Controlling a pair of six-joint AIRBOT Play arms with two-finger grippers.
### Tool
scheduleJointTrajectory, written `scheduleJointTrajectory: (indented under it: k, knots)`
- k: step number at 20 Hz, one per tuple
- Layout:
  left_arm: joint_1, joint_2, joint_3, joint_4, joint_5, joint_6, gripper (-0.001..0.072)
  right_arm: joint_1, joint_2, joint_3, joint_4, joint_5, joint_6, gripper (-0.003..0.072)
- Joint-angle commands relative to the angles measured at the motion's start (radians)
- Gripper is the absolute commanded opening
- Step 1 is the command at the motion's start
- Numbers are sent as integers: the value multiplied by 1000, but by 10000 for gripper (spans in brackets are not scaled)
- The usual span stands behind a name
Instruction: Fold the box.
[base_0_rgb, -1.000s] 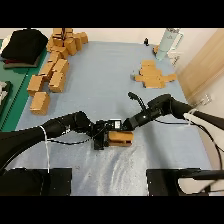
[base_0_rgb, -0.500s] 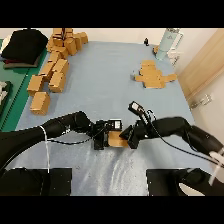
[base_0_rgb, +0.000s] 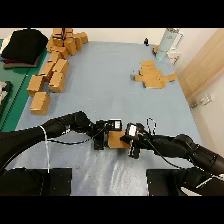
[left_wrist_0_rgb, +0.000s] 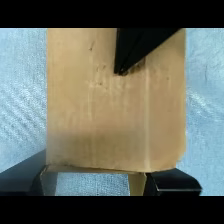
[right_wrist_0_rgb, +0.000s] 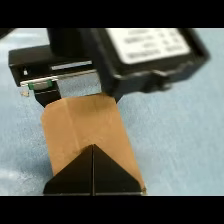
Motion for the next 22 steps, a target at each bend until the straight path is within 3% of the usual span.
scheduleJointTrajectory:
  k: [1, 11, 13, 16, 18, 22]
  knots:
    - [0, 0, 1, 0, 0, 0, 412, 66, 2, -7, -132, 35, -1, 6]
    - [0, 0, 1, 0, 0, 0, 412, 77, -46, 6, -183, 37, -21, 7]
    - [0, 0, 1, 0, 1, 0, 412, 77, -24, 10, -183, 32, -20, 50]
    - [0, 0, 1, 0, 0, 0, 412, 77, 18, 11, -182, 29, -26, 264]
    - [0, 0, 1, 0, 0, 0, 411, 77, 29, 11, -182, 30, -32, 363]
    - [0, 0, 1, 0, 1, 0, 411, 77, -13, 11, -152, 31, -101, 403]
